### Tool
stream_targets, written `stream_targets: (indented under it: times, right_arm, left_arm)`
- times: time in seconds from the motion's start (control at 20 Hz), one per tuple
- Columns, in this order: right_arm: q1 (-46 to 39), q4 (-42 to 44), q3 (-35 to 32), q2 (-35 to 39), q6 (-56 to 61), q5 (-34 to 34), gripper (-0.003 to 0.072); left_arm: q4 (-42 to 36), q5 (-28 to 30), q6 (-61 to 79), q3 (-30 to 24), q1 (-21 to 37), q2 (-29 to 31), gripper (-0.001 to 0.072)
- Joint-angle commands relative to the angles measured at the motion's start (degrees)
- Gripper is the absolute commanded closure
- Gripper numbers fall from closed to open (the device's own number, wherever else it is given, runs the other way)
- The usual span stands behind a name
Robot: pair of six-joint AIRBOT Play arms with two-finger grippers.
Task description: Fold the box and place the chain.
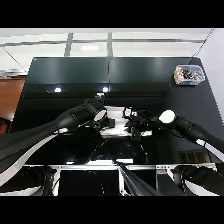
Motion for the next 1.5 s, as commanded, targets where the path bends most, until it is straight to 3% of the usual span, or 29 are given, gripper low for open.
stream_targets:
  times: [0.0,0.05,0.35,0.5,0.65,0.75,0.95,1.2,1.45]
  right_arm:
    - [0.0,-0.1,0.0,0.1,0.5,0.3,0.0598]
    - [-0.1,-0.2,0.1,0.6,2.2,0.5,0.0675]
    - [-6.4,-12.7,0.1,13.1,28.3,6.5,0.0675]
    - [-18.7,-20.5,-0.2,19.6,46.2,6.5,0.0675]
    - [-32.1,-20.9,-3.3,18.8,64.9,6.8,0.0675]
    - [-37.9,-20.2,-6.4,17.9,70.6,7.3,0.0674]
    - [-41.0,-13.9,-8.7,14.9,70.6,11.5,0.0675]
    - [-36.6,-5.7,-8.7,4.8,58.6,22.4,0.0675]
    - [-29.8,11.4,-8.6,1.2,44.2,22.3,0.0673]
  left_arm:
    - [0.3,-0.1,-1.0,0.0,0.0,0.0,0.0688]
    - [0.3,0.0,-1.3,0.0,0.0,0.0,0.0687]
    - [0.3,0.9,-1.5,0.0,0.0,0.0,0.0687]
    - [-0.5,1.4,-1.6,0.0,0.0,0.0,0.0686]
    - [-1.1,1.2,-1.4,0.0,0.0,0.0,0.0686]
    - [-0.9,1.2,-1.4,0.0,0.0,0.0,0.0686]
    - [-0.9,1.3,-1.4,0.0,0.0,0.0,0.0686]
    - [-0.9,1.4,-1.4,0.0,0.0,0.0,0.0686]
    - [-0.9,1.4,-1.4,0.0,0.0,0.0,0.0686]
